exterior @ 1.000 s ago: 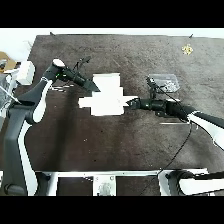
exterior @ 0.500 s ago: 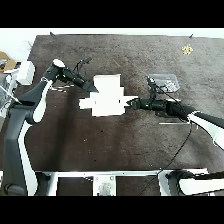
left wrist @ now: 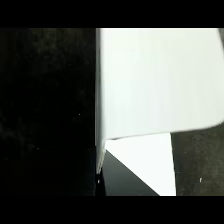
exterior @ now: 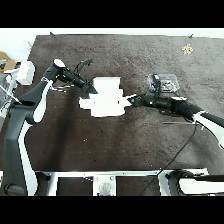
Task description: Fold the box and place the chain.
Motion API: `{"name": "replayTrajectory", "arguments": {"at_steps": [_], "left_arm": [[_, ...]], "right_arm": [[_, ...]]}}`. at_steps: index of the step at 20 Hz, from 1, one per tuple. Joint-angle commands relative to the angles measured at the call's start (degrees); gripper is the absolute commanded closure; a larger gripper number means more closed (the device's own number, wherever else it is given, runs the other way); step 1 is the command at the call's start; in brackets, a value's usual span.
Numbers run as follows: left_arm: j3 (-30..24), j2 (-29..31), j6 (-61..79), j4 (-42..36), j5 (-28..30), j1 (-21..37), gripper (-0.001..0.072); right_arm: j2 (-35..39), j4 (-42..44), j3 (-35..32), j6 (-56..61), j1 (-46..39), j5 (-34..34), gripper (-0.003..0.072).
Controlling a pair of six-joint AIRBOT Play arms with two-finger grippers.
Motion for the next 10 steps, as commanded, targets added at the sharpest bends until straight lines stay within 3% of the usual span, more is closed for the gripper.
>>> {"name": "replayTrajectory", "arguments": {"at_steps": [1,8,10], "left_arm": [[0.0,0.1,10.9,-0.9,0.2,0.0,0.0700],[0.0,0.0,25.4,-2.4,2.1,0.0,0.0702],[-1.2,0.1,25.5,-2.6,5.3,0.0,0.0706]], "right_arm": [[4.8,0.0,0.1,-1.5,-4.8,1.5,0.0148],[6.3,-2.4,0.0,-4.9,-6.5,1.5,0.0148],[6.3,-2.6,0.0,-7.2,-5.9,1.4,0.0148]]}}
